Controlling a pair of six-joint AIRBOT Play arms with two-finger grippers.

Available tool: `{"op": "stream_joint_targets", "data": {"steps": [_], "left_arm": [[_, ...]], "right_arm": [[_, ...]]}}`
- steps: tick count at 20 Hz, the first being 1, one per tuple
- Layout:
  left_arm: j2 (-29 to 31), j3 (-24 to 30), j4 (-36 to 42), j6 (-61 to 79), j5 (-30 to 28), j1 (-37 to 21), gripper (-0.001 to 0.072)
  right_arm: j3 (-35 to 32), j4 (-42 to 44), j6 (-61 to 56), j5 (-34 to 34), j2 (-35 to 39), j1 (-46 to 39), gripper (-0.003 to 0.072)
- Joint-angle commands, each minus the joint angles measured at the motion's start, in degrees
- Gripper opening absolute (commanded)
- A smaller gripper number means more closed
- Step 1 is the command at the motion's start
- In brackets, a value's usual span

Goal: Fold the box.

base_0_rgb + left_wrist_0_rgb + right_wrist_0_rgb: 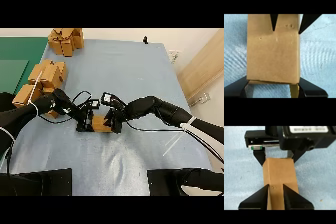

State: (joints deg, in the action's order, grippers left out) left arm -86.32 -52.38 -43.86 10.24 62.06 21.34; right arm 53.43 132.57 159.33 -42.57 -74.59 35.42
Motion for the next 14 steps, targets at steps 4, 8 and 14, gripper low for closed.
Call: {"op": "stream_joint_targets", "data": {"steps": [4, 8, 14], "left_arm": [[0.0, 0.0, -0.1, 0.2, 0.0, 0.0, 0.0013], [0.0, 0.0, -0.1, 0.2, 0.0, 0.0, 0.0013], [0.0, 0.0, -0.1, 0.2, 0.0, 0.0, 0.0013]], "right_arm": [[0.0, -0.6, 0.1, -2.6, 1.2, 0.6, 0.0396], [0.0, -1.2, 0.1, -3.7, 1.1, 2.9, 0.0394], [0.0, -11.0, -9.0, 0.0, 1.0, 4.1, 0.0394]]}}
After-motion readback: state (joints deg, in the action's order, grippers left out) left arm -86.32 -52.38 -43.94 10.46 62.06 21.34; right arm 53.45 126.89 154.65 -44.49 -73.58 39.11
